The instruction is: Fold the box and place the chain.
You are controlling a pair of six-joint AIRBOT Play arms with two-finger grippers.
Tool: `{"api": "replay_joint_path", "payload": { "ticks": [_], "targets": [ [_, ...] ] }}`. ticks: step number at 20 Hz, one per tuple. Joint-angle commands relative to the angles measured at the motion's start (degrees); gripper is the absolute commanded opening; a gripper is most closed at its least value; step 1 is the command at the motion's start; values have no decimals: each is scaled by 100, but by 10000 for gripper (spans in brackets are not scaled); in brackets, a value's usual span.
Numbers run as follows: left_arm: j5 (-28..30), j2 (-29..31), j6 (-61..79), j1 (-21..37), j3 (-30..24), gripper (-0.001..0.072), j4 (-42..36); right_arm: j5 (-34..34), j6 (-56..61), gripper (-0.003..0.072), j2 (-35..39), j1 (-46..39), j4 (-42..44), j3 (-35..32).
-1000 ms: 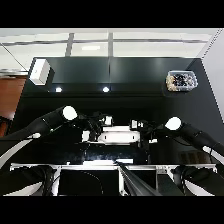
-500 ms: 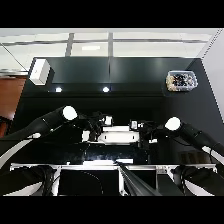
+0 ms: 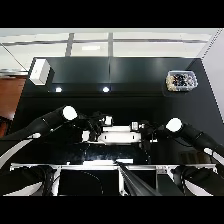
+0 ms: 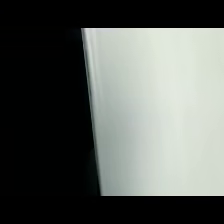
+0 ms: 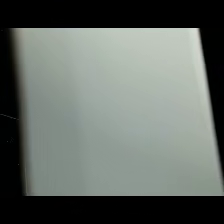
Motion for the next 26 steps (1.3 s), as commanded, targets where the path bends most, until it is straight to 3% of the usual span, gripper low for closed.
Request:
{"api": "replay_joint_path", "payload": {
  "ticks": [1, 2, 5, 6, 9, 10, 12, 13, 16, 18, 22, 23, 24, 25, 26],
  "targets": [
    [0, -2, 4, 0, 7, 33, 0, -37, 20, 636, 7, 0, 24, 7],
    [2, -2, 4, 0, 7, 33, 0, -37, 17, 597, 4, 0, 22, 7],
    [4, -2, 4, 0, 7, 34, 0, -42, 17, 577, 4, 0, 22, 7],
    [4, -2, 4, 0, 7, 35, 0, -39, 20, 467, 4, 0, 24, 7],
    [52, -2, 2, 0, 9, 37, 2, -35, 20, 462, 4, 2, 24, 7],
    [68, -2, -2, 0, 24, 94, 2, -37, 20, 462, 4, 2, 24, 7],
    [70, 0, -48, 2, 133, 381, 2, -52, 50, 462, 4, 2, 50, 7],
    [68, 9, -144, 2, 219, 474, 11, -79, 61, 463, 4, 2, 105, 7],
    [63, 83, -787, 48, 511, 638, 411, -302, 59, 463, 4, 2, 520, 7],
    [-46, 219, -1351, 157, 621, 638, 883, -483, 59, 463, 4, 2, 551, 7],
    [-811, 721, -2581, 439, 697, 617, 1661, -520, 57, 464, 4, 26, 535, 7],
    [-1093, 861, -2872, 479, 723, 568, 1679, -522, 55, 464, 4, 46, 531, 7],
    [-1368, 1003, -3176, 505, 728, 400, 1659, -518, 57, 463, 4, 46, 535, 7],
    [-1690, 1117, -3375, 514, 728, 92, 1648, -518, 57, 463, 4, 44, 533, 7],
    [-2037, 1187, -3403, 509, 726, 30, 1611, -518, 57, 463, 4, 44, 533, 7]
  ]
}}
